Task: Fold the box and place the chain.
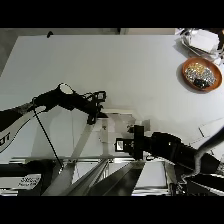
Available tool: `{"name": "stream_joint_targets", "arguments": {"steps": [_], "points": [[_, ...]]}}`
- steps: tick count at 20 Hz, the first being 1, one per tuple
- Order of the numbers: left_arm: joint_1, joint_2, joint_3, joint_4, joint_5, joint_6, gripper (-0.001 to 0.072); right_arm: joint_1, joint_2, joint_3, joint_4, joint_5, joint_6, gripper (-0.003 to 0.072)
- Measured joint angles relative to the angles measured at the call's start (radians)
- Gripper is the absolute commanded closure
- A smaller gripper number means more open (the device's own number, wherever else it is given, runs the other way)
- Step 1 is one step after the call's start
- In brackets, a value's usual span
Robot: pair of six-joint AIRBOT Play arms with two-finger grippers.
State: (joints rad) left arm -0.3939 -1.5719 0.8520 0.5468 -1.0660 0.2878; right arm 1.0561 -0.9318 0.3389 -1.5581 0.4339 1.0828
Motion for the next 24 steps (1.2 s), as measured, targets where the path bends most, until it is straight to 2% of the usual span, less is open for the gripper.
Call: {"name": "stream_joint_targets", "arguments": {"steps": [12, 24], "points": [[0.000, 0.000, 0.000, 0.000, 0.000, 0.000, 0.0697, -0.168, 0.045, 0.051, -0.016, 0.018, -0.019, 0.0027], [0.000, 0.000, 0.000, 0.000, 0.000, 0.000, 0.0697, -0.245, 0.048, 0.067, 0.014, 0.020, -0.175, 0.0024]]}}
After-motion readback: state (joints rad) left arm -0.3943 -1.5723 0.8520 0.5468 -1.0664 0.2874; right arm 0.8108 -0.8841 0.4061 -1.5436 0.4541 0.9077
